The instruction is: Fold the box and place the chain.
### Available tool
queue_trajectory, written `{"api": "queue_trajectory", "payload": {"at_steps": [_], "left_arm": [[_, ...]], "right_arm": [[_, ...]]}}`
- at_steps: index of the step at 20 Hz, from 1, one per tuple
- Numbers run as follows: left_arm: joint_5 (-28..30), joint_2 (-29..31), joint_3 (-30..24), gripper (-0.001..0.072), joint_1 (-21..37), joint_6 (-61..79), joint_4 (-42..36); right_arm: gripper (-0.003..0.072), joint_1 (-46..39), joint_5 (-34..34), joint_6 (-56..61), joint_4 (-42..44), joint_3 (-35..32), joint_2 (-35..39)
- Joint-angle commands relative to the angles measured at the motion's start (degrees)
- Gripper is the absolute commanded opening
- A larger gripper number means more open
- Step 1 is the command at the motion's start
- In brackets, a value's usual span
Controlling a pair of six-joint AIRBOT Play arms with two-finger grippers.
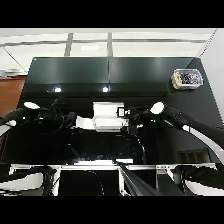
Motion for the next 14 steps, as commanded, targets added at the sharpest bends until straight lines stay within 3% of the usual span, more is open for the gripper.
{"api": "queue_trajectory", "payload": {"at_steps": [1, 4, 5, 7, 8, 14], "left_arm": [[-0.9, -1.1, 3.1, 0.0022, -3.5, 2.2, -2.8], [-6.4, -1.1, 6.5, 0.0023, -3.5, 3.9, -2.8], [-8.0, -1.1, 7.5, 0.006, -3.7, 4.2, -2.8], [-9.3, -1.1, 9.3, 0.0552, -4.0, 5.6, -3.1], [-9.3, -1.1, 9.8, 0.0599, -4.1, 5.6, -3.1], [-8.8, -1.1, 12.5, 0.0589, -9.7, 3.0, 0.8]], "right_arm": [[0.0335, 0.0, 0.0, 0.0, 0.0, 0.0, 0.0], [0.0335, 0.0, 0.0, 0.0, 0.0, 0.0, 0.0], [0.0335, 0.0, 0.0, 0.0, 0.1, 0.0, 0.0], [0.0335, 0.0, 0.0, 0.0, 0.0, 0.0, 0.0], [0.0335, 0.0, 0.0, 0.0, 0.0, 0.0, 0.0], [0.0335, 0.0, 0.0, 0.0, 0.0, 0.0, 0.0]]}}
